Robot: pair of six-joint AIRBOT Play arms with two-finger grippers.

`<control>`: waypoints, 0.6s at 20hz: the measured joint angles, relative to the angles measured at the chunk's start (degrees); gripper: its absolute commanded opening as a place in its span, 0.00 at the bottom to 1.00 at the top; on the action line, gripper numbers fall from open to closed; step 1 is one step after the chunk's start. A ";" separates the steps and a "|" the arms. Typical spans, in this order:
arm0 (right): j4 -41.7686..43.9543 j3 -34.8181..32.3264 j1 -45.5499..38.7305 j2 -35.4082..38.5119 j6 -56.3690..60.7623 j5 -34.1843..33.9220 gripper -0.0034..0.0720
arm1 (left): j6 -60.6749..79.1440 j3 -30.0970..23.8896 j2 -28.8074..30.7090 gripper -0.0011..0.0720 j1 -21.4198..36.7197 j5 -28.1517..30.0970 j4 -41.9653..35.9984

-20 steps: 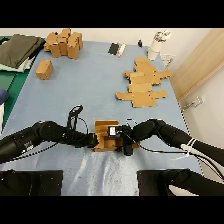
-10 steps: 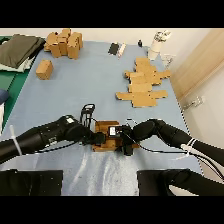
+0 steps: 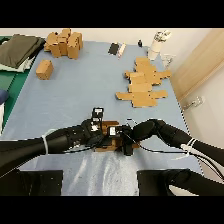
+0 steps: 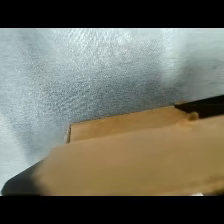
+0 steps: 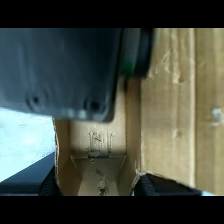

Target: Fold the box.

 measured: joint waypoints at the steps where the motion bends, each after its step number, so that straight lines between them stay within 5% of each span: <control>1: 0.00 0.00 0.00 0.00 0.00 -0.02 0.74 | -0.66 0.68 -0.85 0.10 -0.33 -1.07 0.59; 2: 0.00 0.00 0.00 0.00 0.00 -0.02 0.74 | -1.49 1.25 -1.53 0.03 -0.59 -2.78 1.40; 10: -0.07 -0.02 -0.02 0.04 0.07 -0.20 0.74 | -4.09 2.71 -3.08 0.04 -1.46 -5.16 3.76; 11: -0.07 -0.02 -0.02 0.04 0.07 -0.17 0.74 | -4.00 2.84 -3.10 0.30 -1.51 -5.18 3.80; 12: -0.09 -0.02 -0.02 0.04 0.00 -0.17 0.74 | -3.43 3.02 -3.13 0.73 -1.55 -4.44 3.76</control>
